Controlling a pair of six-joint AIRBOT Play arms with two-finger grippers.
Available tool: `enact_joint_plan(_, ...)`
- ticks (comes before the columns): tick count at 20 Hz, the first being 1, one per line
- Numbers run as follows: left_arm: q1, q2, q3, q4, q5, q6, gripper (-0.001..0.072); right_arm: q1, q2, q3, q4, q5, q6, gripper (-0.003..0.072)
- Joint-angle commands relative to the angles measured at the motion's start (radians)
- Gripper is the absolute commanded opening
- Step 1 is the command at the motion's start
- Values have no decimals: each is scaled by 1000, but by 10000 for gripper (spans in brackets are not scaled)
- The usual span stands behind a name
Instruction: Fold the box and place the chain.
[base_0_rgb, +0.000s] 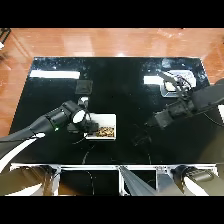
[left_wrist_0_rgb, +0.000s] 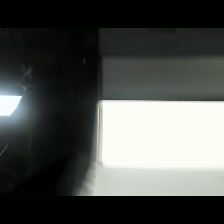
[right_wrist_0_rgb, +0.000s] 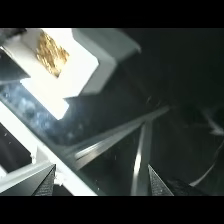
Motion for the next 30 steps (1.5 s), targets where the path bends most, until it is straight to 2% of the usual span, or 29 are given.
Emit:
enact_joint_plan(1,0,0,52,4,-55,8,487,-78,29,-32,47,-78,20,713)
enact_joint_plan(2,0,5,71,1,-78,21,564,-78,29,-33,63,-60,29,712)
enact_joint_plan(3,0,14,92,2,-101,45,575,-78,29,-33,66,-22,57,713)
enact_joint_plan(6,0,91,136,6,-186,164,575,-79,29,-33,61,60,111,713)
enact_joint_plan(10,0,338,128,13,-371,321,563,-66,29,-33,58,100,128,713)
enact_joint_plan(12,2,515,88,87,-448,302,564,-43,29,-33,58,146,130,713)
enact_joint_plan(14,32,696,6,235,-486,229,565,13,24,-33,69,190,176,713)
enact_joint_plan(16,139,826,-84,235,-468,230,567,135,-1,-31,77,246,180,713)
enact_joint_plan(17,213,859,-128,192,-442,251,566,195,-26,-20,52,322,219,713)
enact_joint_plan(18,284,868,-165,139,-404,296,567,235,-63,7,11,384,274,713)
enact_joint_plan(20,434,831,-229,8,-290,410,568,282,-188,115,-44,413,315,713)
enact_joint_plan(22,573,735,-248,-129,-180,548,586,311,-340,255,-61,409,325,713)
enact_joint_plan(23,632,676,-246,-194,-134,620,629,315,-418,332,-61,409,333,712)
enact_joint_plan(24,676,621,-244,-246,-98,681,629,321,-486,400,-60,409,340,712)
enact_joint_plan(27,724,495,-244,-327,-21,789,630,358,-655,544,5,389,231,712)
enact_joint_plan(30,719,447,-244,-336,5,853,629,398,-701,567,-8,347,91,712)
